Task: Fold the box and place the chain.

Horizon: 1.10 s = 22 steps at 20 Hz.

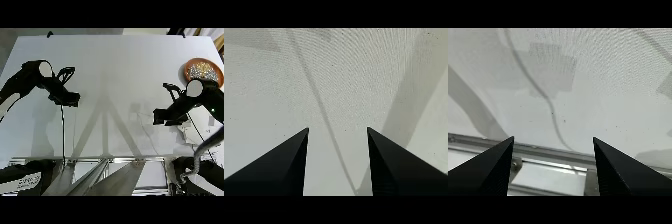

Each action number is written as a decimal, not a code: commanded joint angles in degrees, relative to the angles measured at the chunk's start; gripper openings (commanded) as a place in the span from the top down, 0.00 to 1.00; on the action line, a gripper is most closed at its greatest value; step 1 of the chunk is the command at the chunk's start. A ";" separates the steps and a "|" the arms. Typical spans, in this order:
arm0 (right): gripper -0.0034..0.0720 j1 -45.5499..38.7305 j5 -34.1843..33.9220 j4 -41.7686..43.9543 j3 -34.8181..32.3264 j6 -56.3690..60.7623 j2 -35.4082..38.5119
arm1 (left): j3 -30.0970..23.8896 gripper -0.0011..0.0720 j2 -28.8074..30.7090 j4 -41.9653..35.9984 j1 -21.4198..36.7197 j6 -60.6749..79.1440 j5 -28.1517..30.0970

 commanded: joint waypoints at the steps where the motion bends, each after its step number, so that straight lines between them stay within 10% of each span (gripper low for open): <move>1: 0.27 -0.02 -0.48 -0.07 -0.02 -0.15 0.04 | 0.00 0.42 0.02 0.02 0.04 0.02 0.02; 6: 0.30 -0.35 1.16 -6.62 1.66 -5.20 0.04 | 0.00 0.42 0.02 0.02 0.02 0.02 0.00; 8: 0.93 -3.50 3.48 -16.35 4.44 -5.20 0.04 | 0.00 0.42 0.02 0.04 0.02 0.02 0.00; 15: 0.90 -28.30 4.79 -30.77 12.13 -16.46 0.50 | 0.00 0.42 0.02 0.02 0.02 0.00 -0.11; 19: 0.76 -45.22 -3.96 -31.21 12.11 -17.46 0.48 | 0.00 0.42 0.04 0.02 0.02 0.02 -0.13; 22: 0.12 -56.76 -5.51 -27.45 12.11 -23.78 -0.13 | 0.00 0.42 0.04 0.02 0.02 0.00 -0.13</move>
